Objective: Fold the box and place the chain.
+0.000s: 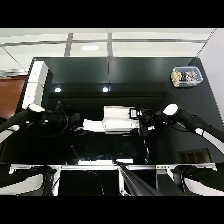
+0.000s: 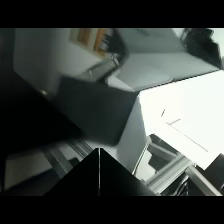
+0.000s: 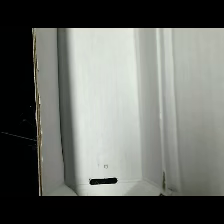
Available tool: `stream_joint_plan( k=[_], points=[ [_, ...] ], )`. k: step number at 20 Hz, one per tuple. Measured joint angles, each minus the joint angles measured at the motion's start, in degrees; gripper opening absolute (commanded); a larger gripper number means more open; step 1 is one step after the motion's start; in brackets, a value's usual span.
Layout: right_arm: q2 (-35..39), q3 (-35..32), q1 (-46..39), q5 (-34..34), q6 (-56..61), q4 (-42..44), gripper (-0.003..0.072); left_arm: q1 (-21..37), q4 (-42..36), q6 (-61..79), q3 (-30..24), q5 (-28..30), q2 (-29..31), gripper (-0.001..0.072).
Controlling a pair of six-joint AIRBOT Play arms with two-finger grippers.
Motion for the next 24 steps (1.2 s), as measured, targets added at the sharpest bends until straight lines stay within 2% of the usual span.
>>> stream_joint_plan(
  k=[3,4,5,7,8,12,14,16,18,24],
  points=[
    [0.0,0.0,0.0,0.0,0.0,0.0,0.0432,-3.8,-3.3,3.0,2.4,-0.4,-2.9,0.0027],
    [0.0,0.0,0.0,0.0,0.0,0.0,0.0432,-4.7,-4.2,4.3,3.4,-1.2,-3.5,0.0108],
    [0.0,0.0,0.0,0.0,0.0,0.0,0.0432,-5.2,-4.7,5.6,4.2,-1.6,-3.9,0.0273],
    [0.0,0.0,0.0,0.0,0.0,0.0,0.0432,-5.8,-5.7,7.7,5.6,-2.8,-4.4,0.0672],
    [0.0,0.0,0.0,0.0,0.0,0.0,0.0432,-5.9,-6.3,8.3,6.3,-3.6,-4.6,0.0718],
    [0.0,0.0,0.0,0.0,0.0,0.0,0.0432,-6.8,-8.1,10.1,8.7,-5.8,-4.9,0.0715],
    [0.0,0.0,0.0,0.0,0.0,0.0,0.0432,-8.1,-8.9,10.2,9.9,-6.9,-4.9,0.0690],
    [0.0,0.0,0.0,0.0,0.0,0.0,0.0433,-9.9,-8.9,9.4,11.4,-7.3,-5.0,0.0564],
    [0.0,0.0,0.0,0.0,0.0,0.0,0.0432,-12.0,-8.1,7.3,13.0,-7.7,-5.0,0.0505],
    [0.0,0.0,0.0,0.0,0.0,0.0,0.0432,-17.2,-0.4,-2.2,18.0,-8.4,-5.0,0.0504]
  ],
)
